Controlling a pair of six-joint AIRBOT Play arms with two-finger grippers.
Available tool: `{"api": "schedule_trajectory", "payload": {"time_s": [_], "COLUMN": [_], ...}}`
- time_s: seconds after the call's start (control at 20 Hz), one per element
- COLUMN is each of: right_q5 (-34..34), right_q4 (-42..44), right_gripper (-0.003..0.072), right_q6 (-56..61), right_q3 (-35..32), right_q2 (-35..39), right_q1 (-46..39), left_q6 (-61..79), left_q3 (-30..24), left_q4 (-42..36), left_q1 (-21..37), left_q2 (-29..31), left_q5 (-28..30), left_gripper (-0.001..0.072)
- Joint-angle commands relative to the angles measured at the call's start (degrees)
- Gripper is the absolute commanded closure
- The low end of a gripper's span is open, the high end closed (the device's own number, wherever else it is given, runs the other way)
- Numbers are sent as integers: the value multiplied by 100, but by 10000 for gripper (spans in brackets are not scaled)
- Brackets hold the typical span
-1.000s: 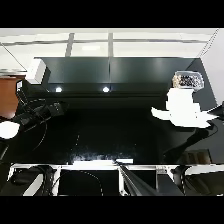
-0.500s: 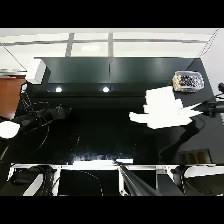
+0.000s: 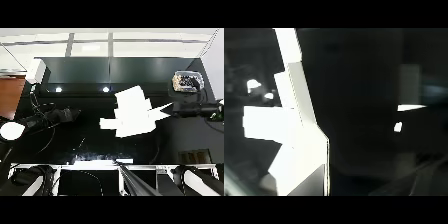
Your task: Fold the box and place the chain.
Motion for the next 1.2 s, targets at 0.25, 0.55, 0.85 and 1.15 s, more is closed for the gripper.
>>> {"api": "schedule_trajectory", "payload": {"time_s": [0.25, 0.55, 0.85, 1.15], "right_q5": [-1847, -1923, -1845, -1823], "right_q4": [42, 37, 35, 31], "right_gripper": [676, 676, 676, 675], "right_q6": [-269, -203, -203, -138], "right_q3": [-1390, -1390, -1390, -1390], "right_q2": [1825, 1825, 1825, 1825], "right_q1": [2037, 2146, 2146, 2146], "left_q6": [157, 2955, 3921, 5062], "left_q3": [258, 966, 1152, 1792], "left_q4": [-748, -2542, -3021, -3497], "left_q1": [-1036, -37, 264, -254], "left_q2": [-1086, -2889, -4210, -5204], "left_q5": [402, -1853, -2529, -3462], "left_gripper": [21, 14, 14, 14]}}
